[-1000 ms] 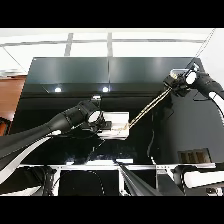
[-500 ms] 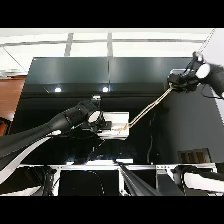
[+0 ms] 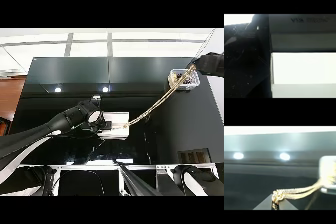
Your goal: Fold the box and place the chain.
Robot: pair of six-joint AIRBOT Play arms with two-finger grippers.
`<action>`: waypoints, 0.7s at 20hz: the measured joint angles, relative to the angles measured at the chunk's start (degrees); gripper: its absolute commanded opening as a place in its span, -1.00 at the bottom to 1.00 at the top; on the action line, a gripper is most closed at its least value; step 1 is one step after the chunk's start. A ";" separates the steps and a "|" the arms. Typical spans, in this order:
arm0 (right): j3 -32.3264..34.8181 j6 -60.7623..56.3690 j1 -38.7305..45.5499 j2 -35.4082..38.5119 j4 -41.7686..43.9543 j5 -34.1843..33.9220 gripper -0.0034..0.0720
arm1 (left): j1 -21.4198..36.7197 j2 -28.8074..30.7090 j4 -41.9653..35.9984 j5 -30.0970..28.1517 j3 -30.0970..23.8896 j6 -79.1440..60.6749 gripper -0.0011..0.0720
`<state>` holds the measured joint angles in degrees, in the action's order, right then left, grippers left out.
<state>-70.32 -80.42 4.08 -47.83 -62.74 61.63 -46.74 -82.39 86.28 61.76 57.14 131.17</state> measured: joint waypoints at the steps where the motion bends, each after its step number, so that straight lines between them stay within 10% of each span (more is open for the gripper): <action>1: -0.68 1.40 0.00 1.05 3.26 2.08 -0.88 | 0.00 0.00 0.00 0.00 0.00 -0.02 -0.88; 14: 4.31 8.63 -1.66 3.58 29.38 16.98 -0.88 | 0.00 0.00 -0.02 0.13 0.00 -0.02 -0.88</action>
<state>-66.02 -71.79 2.42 -44.25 -33.36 78.61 -46.74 -82.39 86.26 61.89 57.14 131.15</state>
